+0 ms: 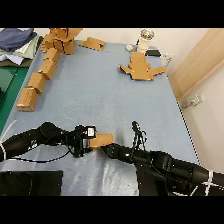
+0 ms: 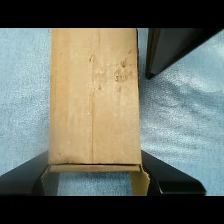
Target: Fold the box.
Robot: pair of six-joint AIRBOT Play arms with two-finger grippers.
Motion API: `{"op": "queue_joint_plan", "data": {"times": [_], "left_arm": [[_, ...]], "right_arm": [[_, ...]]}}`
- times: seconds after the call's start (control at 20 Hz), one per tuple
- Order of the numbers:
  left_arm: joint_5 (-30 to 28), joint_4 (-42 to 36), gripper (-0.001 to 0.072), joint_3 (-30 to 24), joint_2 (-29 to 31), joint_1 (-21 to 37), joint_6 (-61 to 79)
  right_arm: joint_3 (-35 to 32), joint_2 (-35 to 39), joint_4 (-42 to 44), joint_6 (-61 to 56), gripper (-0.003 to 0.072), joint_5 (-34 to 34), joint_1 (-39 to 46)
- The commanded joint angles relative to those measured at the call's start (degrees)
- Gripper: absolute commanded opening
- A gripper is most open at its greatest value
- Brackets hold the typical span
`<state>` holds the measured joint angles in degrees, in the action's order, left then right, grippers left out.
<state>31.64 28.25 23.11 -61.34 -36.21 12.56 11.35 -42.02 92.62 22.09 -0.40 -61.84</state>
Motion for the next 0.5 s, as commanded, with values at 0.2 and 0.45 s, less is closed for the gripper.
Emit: {"op": "queue_joint_plan", "data": {"times": [0.2,0.45], "left_arm": [[0.0,0.0,0.0389,0.0,0.0,0.0,0.0],[0.0,0.0,0.0389,0.0,0.0,0.0,0.0]], "right_arm": [[0.0,0.0,-2.0,0.0,0.0002,-0.6,2.3],[0.0,-2.3,-2.0,0.0,0.0003,-0.7,2.1]]}}
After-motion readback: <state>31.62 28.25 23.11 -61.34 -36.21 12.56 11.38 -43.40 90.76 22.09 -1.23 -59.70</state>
